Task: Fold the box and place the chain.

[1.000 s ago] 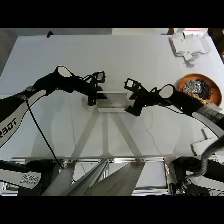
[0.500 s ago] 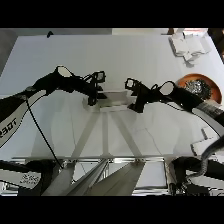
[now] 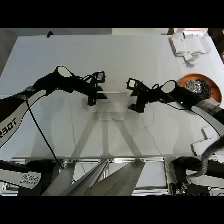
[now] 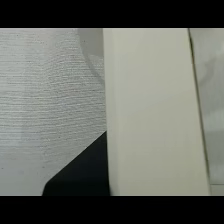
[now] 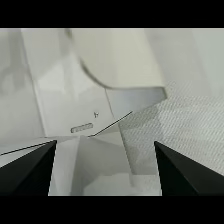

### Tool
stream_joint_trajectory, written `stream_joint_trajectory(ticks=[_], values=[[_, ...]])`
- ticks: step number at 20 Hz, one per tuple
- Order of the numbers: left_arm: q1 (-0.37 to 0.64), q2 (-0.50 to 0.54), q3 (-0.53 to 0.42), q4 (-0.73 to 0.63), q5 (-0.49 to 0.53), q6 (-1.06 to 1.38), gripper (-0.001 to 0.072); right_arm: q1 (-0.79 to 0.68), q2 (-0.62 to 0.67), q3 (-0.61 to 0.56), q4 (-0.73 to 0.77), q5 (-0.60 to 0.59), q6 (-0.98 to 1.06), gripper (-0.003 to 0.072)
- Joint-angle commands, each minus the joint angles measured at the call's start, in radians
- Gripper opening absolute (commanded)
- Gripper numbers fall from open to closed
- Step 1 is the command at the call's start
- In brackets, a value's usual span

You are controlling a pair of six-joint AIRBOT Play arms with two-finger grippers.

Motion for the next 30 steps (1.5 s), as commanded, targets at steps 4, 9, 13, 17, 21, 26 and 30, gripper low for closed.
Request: stream_joint_trajectory(ticks=[4, 9, 13, 17, 21, 26, 30], values=[[0.0, 0.0, 0.0, 0.0, 0.001, -0.001, 0.0017, -0.002, 0.032, -0.016, -0.019, -0.006, -0.01, 0.0689], [0.0, 0.0, 0.0, 0.0, 0.001, -0.001, 0.0017, 0.018, 0.104, -0.076, -0.074, -0.001, -0.014, 0.0689], [0.0, 0.0, 0.0, 0.0, 0.001, -0.001, 0.0017, 0.055, 0.104, -0.125, -0.074, -0.006, -0.015, 0.0689], [0.0, 0.0, 0.0, 0.0, 0.001, -0.001, 0.0017, 0.069, 0.104, -0.18, -0.037, -0.01, -0.01, 0.0689], [0.0, 0.0, 0.0, 0.0, 0.001, -0.001, 0.0017, 0.082, 0.104, -0.185, 0.101, -0.065, 0.034, 0.0689], [0.0, 0.0, 0.0, 0.0, 0.001, -0.001, 0.0017, 0.082, 0.121, -0.185, 0.105, -0.12, 0.122, 0.0689], [0.0, 0.0, 0.0, 0.0, 0.001, -0.001, 0.0017, 0.082, 0.153, -0.185, 0.101, -0.141, 0.144, 0.0689]])
